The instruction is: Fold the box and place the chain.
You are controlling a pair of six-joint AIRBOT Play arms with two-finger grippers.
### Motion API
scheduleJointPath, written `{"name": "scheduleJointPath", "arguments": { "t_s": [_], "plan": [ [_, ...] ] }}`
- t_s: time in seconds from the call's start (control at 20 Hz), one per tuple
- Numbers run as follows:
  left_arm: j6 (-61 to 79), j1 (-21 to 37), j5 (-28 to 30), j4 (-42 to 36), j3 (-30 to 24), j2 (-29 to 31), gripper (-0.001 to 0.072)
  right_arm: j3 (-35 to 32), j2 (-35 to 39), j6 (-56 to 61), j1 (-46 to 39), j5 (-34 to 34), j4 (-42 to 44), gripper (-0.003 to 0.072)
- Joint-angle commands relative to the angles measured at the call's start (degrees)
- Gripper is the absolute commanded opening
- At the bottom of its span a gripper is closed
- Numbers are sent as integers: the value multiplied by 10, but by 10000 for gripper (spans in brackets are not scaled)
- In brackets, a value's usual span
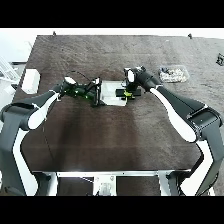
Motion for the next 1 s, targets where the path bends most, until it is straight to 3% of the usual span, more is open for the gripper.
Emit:
{"name": "scheduleJointPath", "arguments": {
  "t_s": [0.0, 0.1, 0.35, 0.55, 0.65, 0.7, 0.9, 0.95],
  "plan": [
    [0, 0, 0, 0, 1, 0, 482, 7, -2, 21, 0, 5, -19, 217],
    [0, 0, 0, 0, 1, 0, 483, 7, -2, 32, 0, 5, -19, 188],
    [0, 0, 0, 0, 1, 0, 483, 8, -3, 32, 4, 5, -18, 7],
    [0, 0, 0, 0, 1, 0, 482, 14, -3, 31, 5, 9, -17, 13],
    [0, 0, 1, 0, 1, 0, 483, 21, -1, 31, 5, 16, -17, 345],
    [0, 0, 1, 0, 1, 0, 482, 22, 3, 29, 4, 16, -17, 390],
    [0, 0, 1, 0, 1, 0, 482, 22, 31, 17, 3, 16, -12, 413],
    [0, 0, 1, 0, 1, 0, 483, 22, 38, 0, 3, 16, 7, 483]
  ]
}}
